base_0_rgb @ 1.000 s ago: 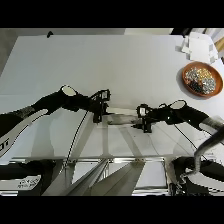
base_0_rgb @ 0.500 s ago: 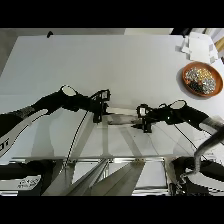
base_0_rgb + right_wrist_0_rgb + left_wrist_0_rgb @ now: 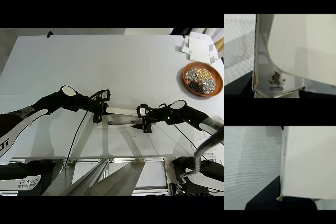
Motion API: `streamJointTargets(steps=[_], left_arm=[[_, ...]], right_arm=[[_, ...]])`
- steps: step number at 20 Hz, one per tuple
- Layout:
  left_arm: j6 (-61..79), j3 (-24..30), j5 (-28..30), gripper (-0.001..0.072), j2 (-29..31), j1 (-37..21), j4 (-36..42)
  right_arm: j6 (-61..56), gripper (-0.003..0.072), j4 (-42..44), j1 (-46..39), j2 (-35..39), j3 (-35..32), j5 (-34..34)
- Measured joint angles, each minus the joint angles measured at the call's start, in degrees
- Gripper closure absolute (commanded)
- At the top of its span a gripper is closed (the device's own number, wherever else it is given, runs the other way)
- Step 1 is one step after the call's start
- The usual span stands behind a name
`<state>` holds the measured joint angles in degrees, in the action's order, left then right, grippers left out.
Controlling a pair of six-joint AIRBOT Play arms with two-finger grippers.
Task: Fold the box and place the chain.
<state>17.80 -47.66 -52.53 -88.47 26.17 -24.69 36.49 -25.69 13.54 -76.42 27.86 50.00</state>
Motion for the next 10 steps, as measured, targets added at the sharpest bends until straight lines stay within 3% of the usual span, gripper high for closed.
streamJointTargets(steps=[2, 4, 7, 9, 10], left_arm=[[0.0, -0.02, 0.02, 0.0696, 0.0, 0.0, 0.02], [-0.11, 0.0, 0.28, 0.0556, -0.02, 0.04, -0.42], [-0.11, 0.04, 0.5, 0.0426, -0.04, 0.02, -0.33], [-0.07, 0.04, 0.5, 0.029, 0.24, -0.02, 0.0], [-0.07, 0.04, 0.44, 0.029, 0.48, -0.02, 0.11]], right_arm=[[0.0, 0.0182, 0.02, 0.0, 0.0, 0.0, -0.02], [0.02, 0.0182, -0.07, 0.02, 0.0, -0.02, 0.13], [0.07, 0.0182, -0.22, 0.02, 0.0, -0.07, 0.44], [0.2, 0.0182, -0.2, 0.02, 0.0, -0.07, 0.37], [0.2, 0.0182, -0.2, 0.02, 0.0, -0.07, 0.33]])
